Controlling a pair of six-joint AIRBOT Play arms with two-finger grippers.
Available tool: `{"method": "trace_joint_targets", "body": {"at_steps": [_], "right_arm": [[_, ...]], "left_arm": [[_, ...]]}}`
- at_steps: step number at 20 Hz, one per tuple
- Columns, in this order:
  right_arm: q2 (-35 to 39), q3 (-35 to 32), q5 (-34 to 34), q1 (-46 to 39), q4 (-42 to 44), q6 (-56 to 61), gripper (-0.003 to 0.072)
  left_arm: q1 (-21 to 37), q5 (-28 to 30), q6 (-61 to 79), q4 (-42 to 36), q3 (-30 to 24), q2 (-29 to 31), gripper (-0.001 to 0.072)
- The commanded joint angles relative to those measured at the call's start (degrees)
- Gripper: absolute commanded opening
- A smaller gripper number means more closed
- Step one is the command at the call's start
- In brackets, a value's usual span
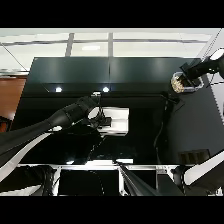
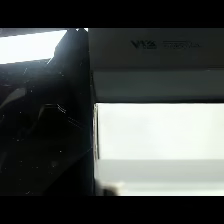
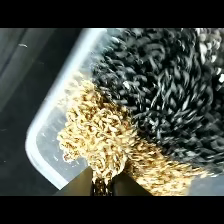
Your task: Fold the box and place the chain.
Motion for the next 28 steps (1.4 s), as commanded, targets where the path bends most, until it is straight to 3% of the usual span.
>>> {"method": "trace_joint_targets", "body": {"at_steps": [1,5,10,15,21,24,28], "right_arm": [[4.3,0.2,-0.7,-1.4,0.3,-8.4,0.0016],[14.2,0.2,-2.7,-2.2,1.6,-16.3,0.0015],[28.6,0.2,-6.9,-2.1,10.3,-25.3,0.0012],[39.5,0.2,-6.3,-2.1,16.8,-29.5,0.0012],[46.5,0.2,7.1,-2.0,25.7,-35.0,0.0012],[46.9,-0.6,20.1,-1.8,30.6,-39.4,0.0014],[48.7,-6.2,22.6,4.8,32.1,-42.2,0.0013]], "left_arm": [[0.0,0.0,0.0,0.0,0.0,0.0,0.0025],[0.0,0.0,0.0,0.0,0.0,0.0,0.0025],[0.0,0.0,0.0,0.0,0.0,0.0,0.0025],[0.0,0.0,0.0,0.0,0.0,0.0,0.0025],[0.0,0.0,0.0,0.0,0.0,0.0,0.0025],[0.0,0.0,0.0,0.0,0.0,0.0,0.0025],[0.0,0.0,0.0,0.0,0.0,0.0,0.0025]]}}
